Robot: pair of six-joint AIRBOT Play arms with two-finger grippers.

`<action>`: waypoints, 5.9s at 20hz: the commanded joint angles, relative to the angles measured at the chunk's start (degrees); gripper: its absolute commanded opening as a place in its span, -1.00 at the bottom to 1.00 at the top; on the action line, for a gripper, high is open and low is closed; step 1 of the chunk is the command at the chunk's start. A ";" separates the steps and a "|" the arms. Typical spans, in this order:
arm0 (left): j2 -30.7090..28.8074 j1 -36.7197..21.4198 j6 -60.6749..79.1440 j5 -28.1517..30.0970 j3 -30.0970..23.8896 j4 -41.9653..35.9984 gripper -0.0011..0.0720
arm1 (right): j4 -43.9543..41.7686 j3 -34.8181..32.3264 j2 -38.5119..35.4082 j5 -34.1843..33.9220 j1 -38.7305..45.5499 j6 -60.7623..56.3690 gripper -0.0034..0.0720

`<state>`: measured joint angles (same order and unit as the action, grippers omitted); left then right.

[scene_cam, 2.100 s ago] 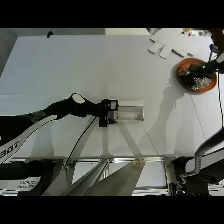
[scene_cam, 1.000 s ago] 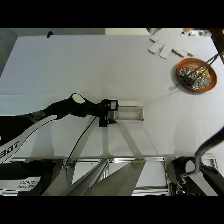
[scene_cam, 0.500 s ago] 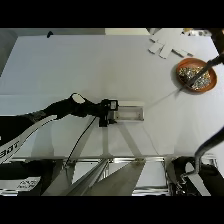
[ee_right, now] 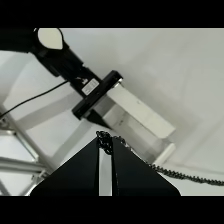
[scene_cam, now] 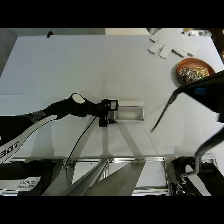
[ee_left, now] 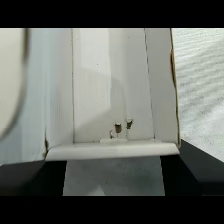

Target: Fold the box and place the chain.

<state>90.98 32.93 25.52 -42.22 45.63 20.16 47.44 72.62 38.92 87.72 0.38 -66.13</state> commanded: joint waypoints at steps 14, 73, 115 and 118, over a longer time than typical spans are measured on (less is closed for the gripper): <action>0.02 0.02 0.00 0.00 0.04 0.02 -0.22 | -5.25 -15.30 1.33 -14.01 -6.38 5.20 -0.87; 0.02 0.02 0.00 0.00 0.04 0.02 -0.22 | 18.18 -27.82 10.01 -21.20 -9.03 -2.62 -0.31; 0.02 0.02 0.00 -0.02 0.04 0.02 -0.22 | 34.77 -27.82 28.61 -42.56 -2.58 -18.49 -0.87; 0.02 0.02 0.00 -0.02 0.04 0.02 -0.22 | 29.90 -27.82 20.22 -36.50 -2.58 -15.52 -0.88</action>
<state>90.96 32.93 25.52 -42.24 45.63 20.16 80.75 44.75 66.02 45.06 -2.22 -84.07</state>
